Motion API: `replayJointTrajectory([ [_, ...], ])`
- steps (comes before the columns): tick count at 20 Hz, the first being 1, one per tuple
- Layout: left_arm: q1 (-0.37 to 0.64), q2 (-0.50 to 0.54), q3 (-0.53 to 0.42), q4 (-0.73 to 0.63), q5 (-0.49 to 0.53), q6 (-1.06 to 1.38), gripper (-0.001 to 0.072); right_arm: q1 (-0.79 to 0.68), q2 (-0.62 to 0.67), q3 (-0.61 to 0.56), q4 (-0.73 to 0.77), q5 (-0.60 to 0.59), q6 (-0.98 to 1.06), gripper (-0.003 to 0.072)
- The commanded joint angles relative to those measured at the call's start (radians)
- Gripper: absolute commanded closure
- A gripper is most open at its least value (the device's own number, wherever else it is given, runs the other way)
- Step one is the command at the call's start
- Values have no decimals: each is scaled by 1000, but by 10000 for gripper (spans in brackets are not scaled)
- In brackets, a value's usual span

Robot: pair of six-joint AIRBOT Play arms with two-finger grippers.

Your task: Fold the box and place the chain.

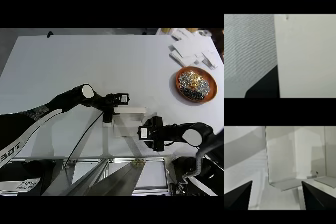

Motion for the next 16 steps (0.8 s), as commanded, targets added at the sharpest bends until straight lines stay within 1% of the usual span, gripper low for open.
replayJointTrajectory([
  [1,0,0,0,0,0,-1,700,18,-53,-40,24,-101,-148,-5],
  [5,0,0,0,0,0,-1,700,18,-92,-40,26,-236,-159,-5],
  [8,0,0,0,0,0,-1,700,17,-113,-40,22,-294,-159,-4],
  [10,0,0,0,0,0,-1,700,4,-109,-37,22,-290,-158,-4],
  [11,0,0,0,0,0,-1,700,-14,-107,-33,24,-273,-156,-4],
  [13,0,0,0,0,0,-1,700,-53,-107,-9,24,-203,-156,-4],
  [16,0,0,0,0,0,-1,700,-67,-108,27,55,-177,-155,-4],
])
